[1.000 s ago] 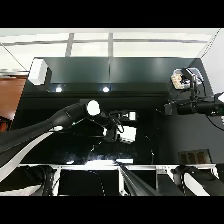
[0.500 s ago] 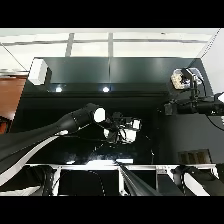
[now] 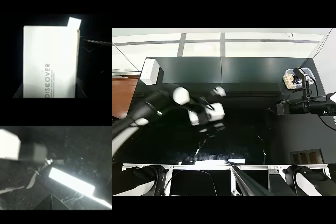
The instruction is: Fold the box and place the chain.
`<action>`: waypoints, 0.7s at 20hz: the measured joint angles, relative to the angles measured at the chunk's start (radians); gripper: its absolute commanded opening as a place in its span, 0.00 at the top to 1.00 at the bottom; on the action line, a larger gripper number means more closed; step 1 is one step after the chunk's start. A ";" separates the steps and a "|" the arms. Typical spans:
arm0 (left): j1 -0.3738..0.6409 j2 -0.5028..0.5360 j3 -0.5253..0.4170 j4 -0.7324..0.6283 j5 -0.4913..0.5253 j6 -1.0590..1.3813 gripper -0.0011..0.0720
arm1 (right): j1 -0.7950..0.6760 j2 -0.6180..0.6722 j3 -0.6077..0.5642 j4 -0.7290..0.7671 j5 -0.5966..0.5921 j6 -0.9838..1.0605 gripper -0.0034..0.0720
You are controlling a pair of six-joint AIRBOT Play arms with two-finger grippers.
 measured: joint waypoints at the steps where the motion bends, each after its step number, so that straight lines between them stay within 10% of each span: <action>1: 0.085 0.010 0.000 0.032 -0.043 -0.071 0.53 | 0.000 0.000 0.000 0.000 0.000 0.000 0.94; 9: 0.738 0.035 0.000 0.117 -0.156 -0.381 0.53 | 0.000 0.000 0.000 0.000 -0.017 0.007 0.94; 14: 0.908 0.019 -0.001 0.032 0.024 -0.306 0.53 | 0.000 0.000 0.000 0.000 -0.040 0.031 0.94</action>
